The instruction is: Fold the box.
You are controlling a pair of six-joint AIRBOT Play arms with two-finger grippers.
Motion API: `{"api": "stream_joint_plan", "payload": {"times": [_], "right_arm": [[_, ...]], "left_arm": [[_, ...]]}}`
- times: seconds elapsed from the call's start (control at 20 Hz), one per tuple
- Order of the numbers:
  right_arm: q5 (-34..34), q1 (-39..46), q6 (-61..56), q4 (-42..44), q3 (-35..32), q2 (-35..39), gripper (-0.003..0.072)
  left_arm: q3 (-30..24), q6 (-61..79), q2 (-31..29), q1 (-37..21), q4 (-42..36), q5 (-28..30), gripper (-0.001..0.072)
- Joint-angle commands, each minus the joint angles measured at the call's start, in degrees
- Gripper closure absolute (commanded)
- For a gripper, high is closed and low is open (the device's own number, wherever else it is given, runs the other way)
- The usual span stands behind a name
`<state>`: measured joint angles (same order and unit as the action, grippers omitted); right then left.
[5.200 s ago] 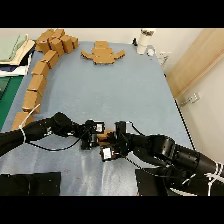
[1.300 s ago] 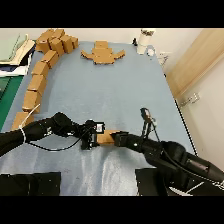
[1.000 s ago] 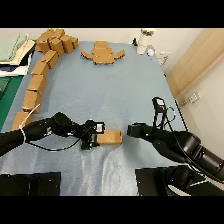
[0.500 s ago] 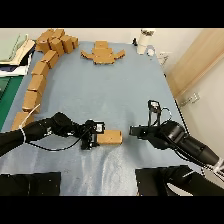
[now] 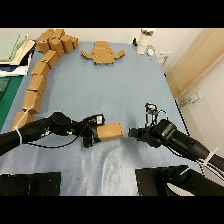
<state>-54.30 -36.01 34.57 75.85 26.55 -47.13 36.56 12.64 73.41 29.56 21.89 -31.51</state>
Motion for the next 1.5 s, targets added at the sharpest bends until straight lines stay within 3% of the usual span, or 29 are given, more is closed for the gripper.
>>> {"api": "stream_joint_plan", "payload": {"times": [0.0, 0.2, 0.4, 0.7, 0.9, 1.05, 1.25, 1.45], "right_arm": [[-0.1, 0.0, -1.4, 0.0, 0.0, -0.2, 0.0683], [-0.1, 0.0, -1.8, 0.0, 0.0, -0.2, 0.0684], [1.2, 0.0, -3.9, -1.2, 0.0, -0.3, 0.0683], [5.1, 0.0, -4.7, -2.2, 0.0, -0.3, 0.0684], [5.8, 0.0, -4.5, -1.4, 0.0, -0.3, 0.0684], [5.8, 0.0, -4.5, -1.2, 0.0, -0.3, 0.0684], [5.9, 0.0, -4.5, -1.2, 0.0, -0.3, 0.0684], [6.0, 0.0, -4.5, -2.2, 0.0, -0.3, 0.0684]], "left_arm": [[0.2, -10.8, -2.9, -0.1, -0.4, 8.8, 0.0254], [0.3, -17.3, -4.5, -1.4, -0.5, 24.0, 0.0253], [1.4, -17.9, -3.6, -7.1, -1.9, 32.9, 0.0254], [11.8, -24.5, 6.4, -20.5, -3.1, 32.9, 0.0254], [21.5, -24.5, 15.5, -25.2, -3.1, 33.2, 0.0254], [26.9, -24.7, 21.0, -27.9, -6.4, 36.8, 0.0254], [31.1, -24.5, 24.9, -31.9, -15.0, 39.1, 0.0254], [33.0, -21.9, 27.0, -33.5, -15.6, 38.9, 0.0254]]}}
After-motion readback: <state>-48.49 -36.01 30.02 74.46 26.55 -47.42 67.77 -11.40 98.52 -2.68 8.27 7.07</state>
